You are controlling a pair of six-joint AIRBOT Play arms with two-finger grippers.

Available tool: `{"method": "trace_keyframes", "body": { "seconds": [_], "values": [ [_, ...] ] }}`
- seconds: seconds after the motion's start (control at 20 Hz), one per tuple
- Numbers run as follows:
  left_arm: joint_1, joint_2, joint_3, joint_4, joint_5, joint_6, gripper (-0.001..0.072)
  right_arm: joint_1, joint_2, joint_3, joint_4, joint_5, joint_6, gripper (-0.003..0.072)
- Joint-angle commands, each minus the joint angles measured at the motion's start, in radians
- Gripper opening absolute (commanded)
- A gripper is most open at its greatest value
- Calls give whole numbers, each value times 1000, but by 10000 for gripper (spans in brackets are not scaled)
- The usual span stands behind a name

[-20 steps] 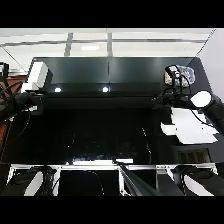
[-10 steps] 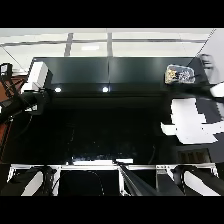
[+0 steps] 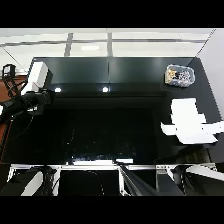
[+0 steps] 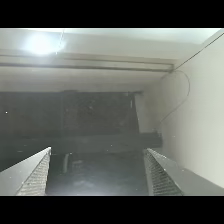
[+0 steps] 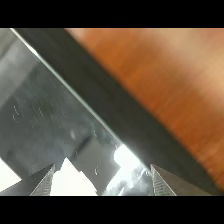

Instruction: Fold the box and place the chain.

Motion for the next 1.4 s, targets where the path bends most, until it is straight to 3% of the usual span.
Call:
{"method": "trace_keyframes", "body": {
  "seconds": [0.0, 0.25, 0.3, 0.4, 0.5, 0.55, 0.6, 0.75, 1.1, 1.25, 1.35],
  "values": [
    [-7, -2, 0, -5, 1, -3, 709, -75, -176, 102, 126, 249, -223, 700],
    [-11, -3, 0, -9, -5, -3, 709, 79, -235, 101, 85, 243, -404, 698],
    [-11, -3, 0, -8, -7, -3, 708, 100, -235, 101, 46, 243, -404, 595],
    [-11, -3, 0, -9, -21, -3, 709, 123, -235, 101, -26, 259, -388, 463],
    [-11, -3, 0, -9, -31, -3, 708, 121, -232, 101, -33, 296, -356, 455],
    [-11, -3, 0, -8, -32, -3, 709, 121, -227, 101, -32, 311, -338, 330],
    [-11, -3, 0, -8, -31, -3, 708, 123, -215, 95, -35, 319, -332, 321],
    [-11, -3, 0, -8, -26, -3, 708, 123, -138, 54, -38, 317, -333, 14],
    [-11, -4, 0, -12, -17, -3, 708, 193, 165, -196, 262, 238, -321, 15],
    [-27, -14, 0, -17, -21, -3, 707, 368, 319, -388, 473, 141, -338, 15],
    [-70, -35, 0, -17, -20, -3, 708, 540, 433, -555, 639, 0, -378, 15]
  ]
}}
